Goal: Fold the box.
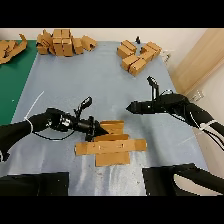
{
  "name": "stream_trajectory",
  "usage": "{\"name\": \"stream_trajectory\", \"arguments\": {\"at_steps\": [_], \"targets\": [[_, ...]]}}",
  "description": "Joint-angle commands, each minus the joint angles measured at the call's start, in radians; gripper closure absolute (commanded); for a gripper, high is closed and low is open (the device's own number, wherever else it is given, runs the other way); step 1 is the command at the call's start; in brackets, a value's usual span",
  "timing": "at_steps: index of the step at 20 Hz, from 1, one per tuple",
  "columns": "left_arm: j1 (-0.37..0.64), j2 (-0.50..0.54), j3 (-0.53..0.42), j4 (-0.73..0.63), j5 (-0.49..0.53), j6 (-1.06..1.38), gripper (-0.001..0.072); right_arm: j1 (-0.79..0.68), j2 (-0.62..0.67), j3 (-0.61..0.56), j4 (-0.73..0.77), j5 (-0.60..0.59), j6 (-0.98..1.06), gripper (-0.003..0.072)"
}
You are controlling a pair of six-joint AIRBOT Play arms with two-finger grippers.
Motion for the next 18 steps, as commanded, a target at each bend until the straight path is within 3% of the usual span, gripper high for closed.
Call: {"name": "stream_trajectory", "arguments": {"at_steps": [1, 3, 13, 18], "targets": [[-0.002, 0.026, -0.008, 0.034, 0.050, 0.016, 0.0697, 0.000, 0.000, 0.000, -0.009, 0.000, 0.000, 0.0532], [-0.002, 0.054, -0.008, 0.096, 0.108, 0.016, 0.0697, 0.000, 0.000, 0.000, -0.016, 0.000, 0.000, 0.0532], [-0.025, 0.059, -0.008, 0.182, 0.062, 0.002, 0.0697, 0.000, 0.000, 0.000, -0.021, -0.008, 0.000, 0.0532], [-0.024, 0.077, -0.008, 0.224, 0.103, -0.024, 0.0697, 0.000, 0.000, 0.000, -0.025, -0.021, 0.000, 0.0532]]}}
